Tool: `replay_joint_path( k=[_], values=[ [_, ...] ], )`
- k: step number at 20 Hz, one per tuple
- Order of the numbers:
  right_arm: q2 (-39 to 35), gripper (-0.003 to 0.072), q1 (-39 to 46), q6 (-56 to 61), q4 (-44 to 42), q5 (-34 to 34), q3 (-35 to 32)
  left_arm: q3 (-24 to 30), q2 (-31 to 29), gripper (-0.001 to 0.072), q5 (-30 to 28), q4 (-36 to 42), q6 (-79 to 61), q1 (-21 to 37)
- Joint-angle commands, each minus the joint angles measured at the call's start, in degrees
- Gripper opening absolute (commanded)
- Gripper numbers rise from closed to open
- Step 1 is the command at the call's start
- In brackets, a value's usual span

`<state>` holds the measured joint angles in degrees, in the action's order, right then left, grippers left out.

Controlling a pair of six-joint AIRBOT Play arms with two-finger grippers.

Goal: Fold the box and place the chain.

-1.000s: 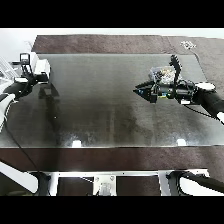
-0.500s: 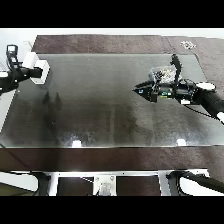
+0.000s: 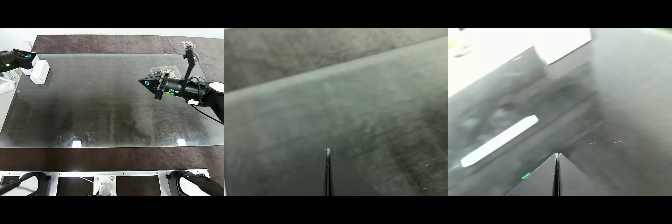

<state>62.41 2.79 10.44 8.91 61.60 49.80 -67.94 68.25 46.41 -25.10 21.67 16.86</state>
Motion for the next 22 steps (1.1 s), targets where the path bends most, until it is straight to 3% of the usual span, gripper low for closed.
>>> replay_joint_path(
  k=[1, 3, 6, 8, 11, 12, 14, 18, 22],
  values=[
    [-8.4, 0.0005, -0.1, 0.3, 0.1, -13.6, -5.5, 10.2, -12.0, 0.0015, -9.0, 3.3, -2.9, -5.0],
    [-14.8, 0.0004, -0.1, 0.3, 0.1, -22.3, -11.0, 18.0, -17.6, 0.0015, -17.8, 3.6, -5.2, -11.1],
    [-23.8, 0.0004, -0.1, 0.3, 0.3, -32.0, -19.0, 27.8, -21.4, 0.0015, -28.7, 4.6, -8.9, -21.6],
    [-28.5, 0.0004, -0.1, -0.4, 1.3, -33.8, -23.6, 33.7, -22.7, 0.0015, -36.8, 4.6, -14.0, -29.8],
    [-33.5, 0.0004, -0.1, -0.4, 3.4, -33.7, -29.7, 39.8, -22.9, 0.0015, -54.9, 4.6, -14.2, -43.3],
    [-34.9, 0.0004, 0.0, -0.4, 4.1, -33.8, -31.6, 40.9, -22.9, 0.0015, -57.6, 4.6, -13.8, -46.4],
    [-37.1, 0.0005, 0.0, -0.4, 4.2, -33.8, -35.4, 43.1, -22.9, 0.0016, -59.0, 4.3, -11.1, -49.7],
    [-38.1, 0.0006, 0.0, -0.4, 4.2, -33.8, -40.8, 47.8, -22.9, 0.0019, -60.8, 4.3, -8.8, -50.0],
    [-38.0, 0.0006, 0.0, -0.3, 4.2, -35.9, -42.0, 51.7, -22.9, 0.0021, -61.1, 4.3, -7.1, -50.0]
  ],
)
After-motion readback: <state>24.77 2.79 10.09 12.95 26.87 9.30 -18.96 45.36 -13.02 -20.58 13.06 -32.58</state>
